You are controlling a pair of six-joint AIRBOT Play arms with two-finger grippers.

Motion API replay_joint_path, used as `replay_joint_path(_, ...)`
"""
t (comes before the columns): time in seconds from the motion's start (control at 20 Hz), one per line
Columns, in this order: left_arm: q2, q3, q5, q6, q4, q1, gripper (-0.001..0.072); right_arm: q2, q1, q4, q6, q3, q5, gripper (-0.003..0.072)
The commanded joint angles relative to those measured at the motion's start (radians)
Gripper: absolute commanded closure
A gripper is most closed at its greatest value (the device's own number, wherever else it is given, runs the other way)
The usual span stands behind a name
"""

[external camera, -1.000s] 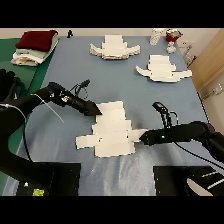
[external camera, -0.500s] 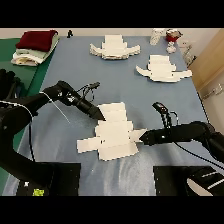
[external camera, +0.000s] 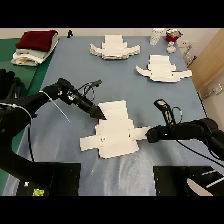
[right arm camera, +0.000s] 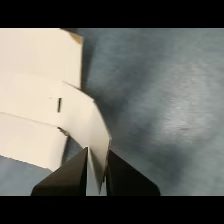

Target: Fold the box.

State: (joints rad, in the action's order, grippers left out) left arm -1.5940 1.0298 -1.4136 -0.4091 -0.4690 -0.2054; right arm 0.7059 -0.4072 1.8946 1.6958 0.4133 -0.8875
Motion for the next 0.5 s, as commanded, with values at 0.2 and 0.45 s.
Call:
replay_joint_path(0.2, 0.163, 0.004, 0.195, 0.217, -0.007, -0.121, 0.0700, -0.001, 0.000, -0.637, -0.468, 0.079, 0.015, 0.0208)
replay_joint_path(0.45, 0.335, -0.111, 0.420, 0.315, -0.010, -0.256, 0.0701, -0.002, 0.000, -0.744, -0.633, 0.127, 0.024, 0.0208)
